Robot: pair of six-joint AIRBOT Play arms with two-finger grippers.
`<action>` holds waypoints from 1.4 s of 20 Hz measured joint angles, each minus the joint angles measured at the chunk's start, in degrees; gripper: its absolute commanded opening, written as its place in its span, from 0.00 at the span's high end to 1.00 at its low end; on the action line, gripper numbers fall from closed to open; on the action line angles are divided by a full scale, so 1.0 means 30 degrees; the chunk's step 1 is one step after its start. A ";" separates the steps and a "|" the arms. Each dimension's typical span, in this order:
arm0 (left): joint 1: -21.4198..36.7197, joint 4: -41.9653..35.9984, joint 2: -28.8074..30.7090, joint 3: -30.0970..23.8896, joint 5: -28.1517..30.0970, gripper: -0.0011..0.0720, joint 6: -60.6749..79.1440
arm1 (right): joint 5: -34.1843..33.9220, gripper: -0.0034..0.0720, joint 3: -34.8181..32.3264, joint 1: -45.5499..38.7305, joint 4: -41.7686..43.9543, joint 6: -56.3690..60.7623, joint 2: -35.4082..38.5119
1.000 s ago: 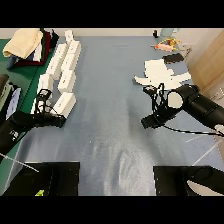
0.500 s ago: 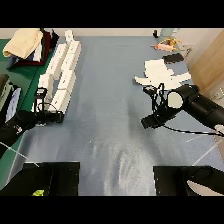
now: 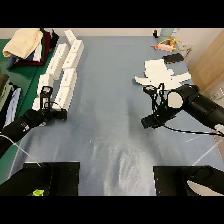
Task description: Fold the box.
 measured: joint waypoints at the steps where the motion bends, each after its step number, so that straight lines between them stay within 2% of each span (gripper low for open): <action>1: -0.0058 0.0000 -0.0095 0.0015 0.0226 0.37 0.0000 | -0.0007 0.95 0.0000 0.0007 0.0007 0.0000 0.0007; 11: -0.0233 0.0000 -0.1195 0.0532 0.1625 0.37 -0.0007 | 0.0000 0.95 0.0000 0.0000 0.0015 0.0000 0.0000; 28: -0.0233 0.0000 -0.1297 0.0605 0.2200 0.35 -0.0022 | -0.0007 0.95 0.0000 0.0000 0.0000 0.0000 0.0000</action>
